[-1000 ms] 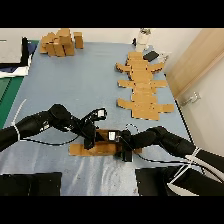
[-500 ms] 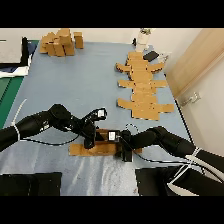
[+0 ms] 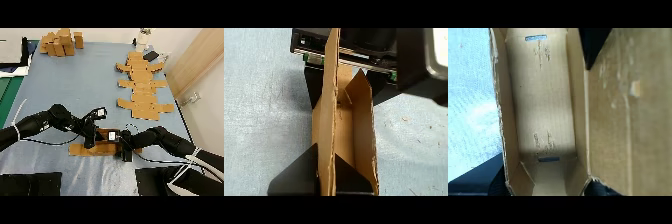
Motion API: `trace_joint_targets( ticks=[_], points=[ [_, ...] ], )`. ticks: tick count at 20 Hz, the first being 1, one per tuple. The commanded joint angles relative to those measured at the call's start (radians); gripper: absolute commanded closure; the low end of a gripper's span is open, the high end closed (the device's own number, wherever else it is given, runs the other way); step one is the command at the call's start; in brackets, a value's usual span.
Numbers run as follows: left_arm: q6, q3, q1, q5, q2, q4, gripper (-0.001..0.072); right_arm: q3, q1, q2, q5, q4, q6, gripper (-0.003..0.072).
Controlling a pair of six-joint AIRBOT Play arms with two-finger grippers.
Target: Fold the box.
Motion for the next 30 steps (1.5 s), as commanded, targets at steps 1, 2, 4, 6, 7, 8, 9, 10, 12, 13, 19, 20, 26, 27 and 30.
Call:
trace_joint_targets(
  ticks=[1,2,4,6,7,8,9,10,12,13,19,20,26,27,30],
  points=[
    [-0.039,0.0,0.0,0.001,0.0,-0.003,0.0696,-0.001,0.001,0.0,-0.001,0.0,0.0,0.0223],
    [-0.079,0.0,0.002,0.005,0.0,0.0,0.0695,-0.001,0.001,0.0,-0.001,0.0,0.0,0.0223],
    [-0.222,0.0,0.014,0.002,0.014,0.06,0.0306,-0.001,0.001,0.0,-0.001,0.0,0.0,0.0222],
    [-0.438,0.001,0.042,-0.027,0.051,0.169,0.0006,-0.001,0.001,0.0,-0.001,-0.001,0.0,0.0222],
    [-0.503,0.001,0.056,-0.072,0.076,0.234,0.0006,-0.001,0.001,0.0,-0.001,-0.005,0.0,0.0223],
    [-0.549,0.001,0.068,-0.131,0.106,0.303,0.0006,-0.001,0.001,0.0,-0.001,-0.01,0.0,0.0223],
    [-0.619,0.001,0.078,-0.188,0.137,0.362,0.0006,-0.001,0.001,0.0,-0.001,-0.017,0.0,0.0222],
    [-0.711,0.001,0.083,-0.243,0.164,0.394,0.001,-0.001,0.001,0.0,-0.001,-0.019,0.0,0.0223],
    [-0.919,0.0,0.081,-0.4,0.199,0.406,0.0691,-0.001,0.001,0.0,-0.001,-0.019,0.0,0.0223],
    [-0.993,-0.001,0.071,-0.465,0.201,0.398,0.0698,-0.001,0.001,0.0,-0.001,-0.019,0.0,0.0222],
    [-1.239,-0.035,-0.13,-0.241,0.199,0.161,0.0698,-0.001,0.001,0.0,0.0,-0.019,0.0,0.0222],
    [-1.236,-0.035,-0.144,-0.144,0.199,0.101,0.0698,-0.001,0.001,0.0,-0.001,-0.019,0.0,0.0223],
    [-1.255,-0.035,-0.141,0.221,0.171,0.024,0.0699,-0.001,0.001,0.0,-0.001,-0.019,0.0,0.0222],
    [-1.254,-0.035,-0.141,0.24,0.145,0.028,0.0699,-0.001,0.001,0.0,-0.001,-0.019,0.0,0.0223],
    [-1.254,-0.035,-0.141,0.247,0.045,0.037,0.0699,-0.001,0.001,0.0,-0.001,-0.019,0.0,0.0223]
  ],
)
